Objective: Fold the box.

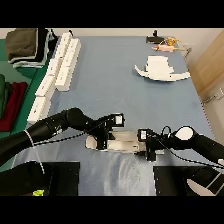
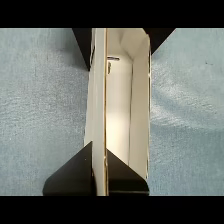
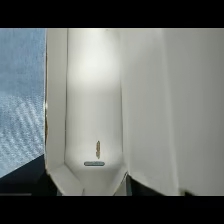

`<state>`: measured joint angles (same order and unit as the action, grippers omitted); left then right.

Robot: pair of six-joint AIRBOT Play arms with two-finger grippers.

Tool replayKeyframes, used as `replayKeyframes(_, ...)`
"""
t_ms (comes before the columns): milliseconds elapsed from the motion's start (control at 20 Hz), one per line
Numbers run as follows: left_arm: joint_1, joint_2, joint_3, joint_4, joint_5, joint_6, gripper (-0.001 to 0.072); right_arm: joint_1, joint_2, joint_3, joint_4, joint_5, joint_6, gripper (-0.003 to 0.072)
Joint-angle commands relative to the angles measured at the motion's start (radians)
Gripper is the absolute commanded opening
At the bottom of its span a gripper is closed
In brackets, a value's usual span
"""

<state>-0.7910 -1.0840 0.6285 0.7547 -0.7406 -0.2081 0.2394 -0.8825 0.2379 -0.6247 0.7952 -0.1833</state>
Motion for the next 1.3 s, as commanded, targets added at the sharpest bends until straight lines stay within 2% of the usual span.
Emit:
replayKeyframes(0,0.000,-0.001,0.000,0.000,0.000,0.000,0.0015,-0.001,0.001,0.006,0.001,-0.025,-0.023,0.0516)
replayKeyframes(1250,0.000,-0.001,0.000,0.000,0.000,0.000,0.0015,-0.001,0.001,0.006,0.003,-0.045,-0.035,0.0522)
